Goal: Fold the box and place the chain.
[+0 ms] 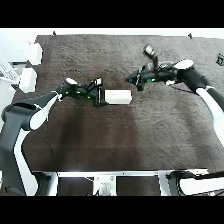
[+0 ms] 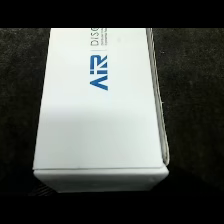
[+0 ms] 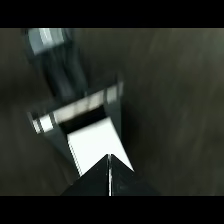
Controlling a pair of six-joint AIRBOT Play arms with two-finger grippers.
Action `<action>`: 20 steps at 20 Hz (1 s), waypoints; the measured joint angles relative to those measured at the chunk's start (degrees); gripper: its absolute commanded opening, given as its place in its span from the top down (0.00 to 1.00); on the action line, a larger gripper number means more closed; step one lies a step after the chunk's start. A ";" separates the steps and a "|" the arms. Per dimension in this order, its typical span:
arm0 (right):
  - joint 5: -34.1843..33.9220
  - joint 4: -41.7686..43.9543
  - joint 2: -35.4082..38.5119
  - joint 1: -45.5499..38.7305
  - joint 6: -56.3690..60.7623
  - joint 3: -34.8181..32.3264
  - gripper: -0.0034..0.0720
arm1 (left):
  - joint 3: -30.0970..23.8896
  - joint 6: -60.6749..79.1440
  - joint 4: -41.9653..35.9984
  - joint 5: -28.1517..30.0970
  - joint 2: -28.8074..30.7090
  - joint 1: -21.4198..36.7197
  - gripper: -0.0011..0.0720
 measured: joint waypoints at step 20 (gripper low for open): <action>-11.74 1.79 36.39 -7.19 8.15 -40.89 0.94 | 0.00 -3.37 -1.07 0.02 1.79 1.25 0.96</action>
